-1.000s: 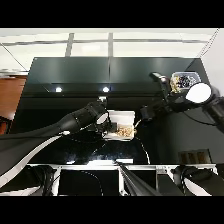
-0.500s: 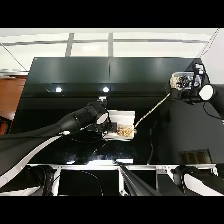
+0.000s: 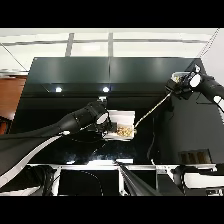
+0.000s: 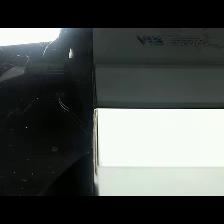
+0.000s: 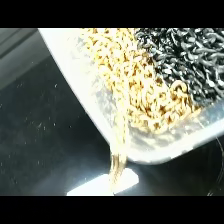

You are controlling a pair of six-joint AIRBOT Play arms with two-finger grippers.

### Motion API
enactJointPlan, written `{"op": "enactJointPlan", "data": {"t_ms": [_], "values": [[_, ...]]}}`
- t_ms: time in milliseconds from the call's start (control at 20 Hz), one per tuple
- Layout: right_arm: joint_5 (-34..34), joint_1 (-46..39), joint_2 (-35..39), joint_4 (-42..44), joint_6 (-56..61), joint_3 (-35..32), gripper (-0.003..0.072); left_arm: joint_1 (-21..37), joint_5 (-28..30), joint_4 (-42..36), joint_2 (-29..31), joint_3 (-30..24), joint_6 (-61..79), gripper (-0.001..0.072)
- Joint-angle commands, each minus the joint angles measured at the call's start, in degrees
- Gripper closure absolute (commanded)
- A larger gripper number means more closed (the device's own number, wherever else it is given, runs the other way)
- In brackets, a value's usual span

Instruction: Fold the box and place the chain.

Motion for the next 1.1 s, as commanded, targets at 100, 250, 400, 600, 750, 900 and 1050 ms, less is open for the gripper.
{"op": "enactJointPlan", "data": {"t_ms": [100,250,400,600,750,900,1050], "values": [[8.24,-0.22,-1.09,1.03,-8.35,4.31,0.0675,0.04,0.02,0.02,0.0,0.04,0.0,0.068],[14.51,-0.26,6.03,1.09,-19.69,5.68,0.0676,0.04,0.02,0.0,0.0,0.04,0.0,0.068],[17.22,-0.2,20.41,3.1,-26.25,5.68,0.0677,0.04,0.02,0.0,0.0,0.04,0.0,0.068],[24.76,-0.2,38.6,9.42,-32.79,5.7,0.0677,0.04,0.0,0.0,0.0,0.04,0.0,0.068],[27.71,-0.2,46.4,16.41,-33.75,5.84,0.0677,0.04,0.02,0.02,0.0,0.04,0.0,0.068],[34.6,-0.2,48.35,26.23,-34.47,6.23,0.0677,0.04,0.02,0.02,0.0,0.04,0.0,0.068],[41.88,1.07,48.33,31.87,-37.33,6.03,0.0676,0.04,0.02,0.02,0.0,0.04,0.0,0.068]]}}
